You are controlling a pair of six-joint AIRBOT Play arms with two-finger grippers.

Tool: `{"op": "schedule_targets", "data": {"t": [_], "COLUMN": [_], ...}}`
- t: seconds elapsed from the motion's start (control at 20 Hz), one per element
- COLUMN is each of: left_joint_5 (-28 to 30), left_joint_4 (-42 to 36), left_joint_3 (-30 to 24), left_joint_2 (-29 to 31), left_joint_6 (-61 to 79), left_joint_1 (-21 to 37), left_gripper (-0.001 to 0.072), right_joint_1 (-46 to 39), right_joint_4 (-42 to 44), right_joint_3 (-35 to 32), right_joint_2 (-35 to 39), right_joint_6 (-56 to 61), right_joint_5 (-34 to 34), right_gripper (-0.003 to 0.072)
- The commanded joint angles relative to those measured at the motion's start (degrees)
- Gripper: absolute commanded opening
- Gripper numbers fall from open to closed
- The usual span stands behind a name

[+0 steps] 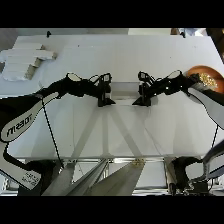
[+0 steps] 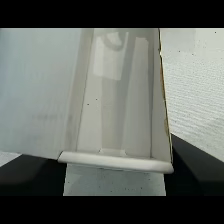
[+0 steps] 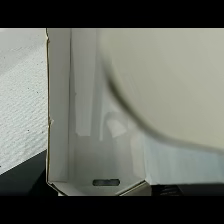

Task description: Fold the box and place the chain.

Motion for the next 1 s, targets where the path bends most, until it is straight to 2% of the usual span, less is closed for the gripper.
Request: {"op": "schedule_targets", "data": {"t": [0.0,0.5,0.55,0.65,0.95], "left_joint_5": [0.0,0.0,0.0,0.0,0.0], "left_joint_4": [0.0,0.0,0.0,0.0,0.1], "left_joint_3": [0.0,0.0,0.0,0.0,0.0], "left_joint_2": [0.0,0.0,0.0,0.0,0.0], "left_joint_6": [0.0,0.0,0.0,0.0,0.0], "left_joint_1": [0.0,0.0,0.0,0.0,0.0], "left_gripper": [0.0277,0.0277,0.0277,0.0277,0.0277], "right_joint_1": [0.1,0.1,0.1,0.1,0.0], "right_joint_4": [0.1,0.9,0.9,1.0,0.3], "right_joint_3": [0.0,0.0,0.0,0.0,0.0], "right_joint_2": [0.0,0.0,0.0,0.0,0.9], "right_joint_6": [0.0,0.0,0.0,0.0,0.2], "right_joint_5": [0.0,0.4,0.4,0.4,4.2], "right_gripper": [0.0112,0.0122,0.0191,0.057,0.0609]}}
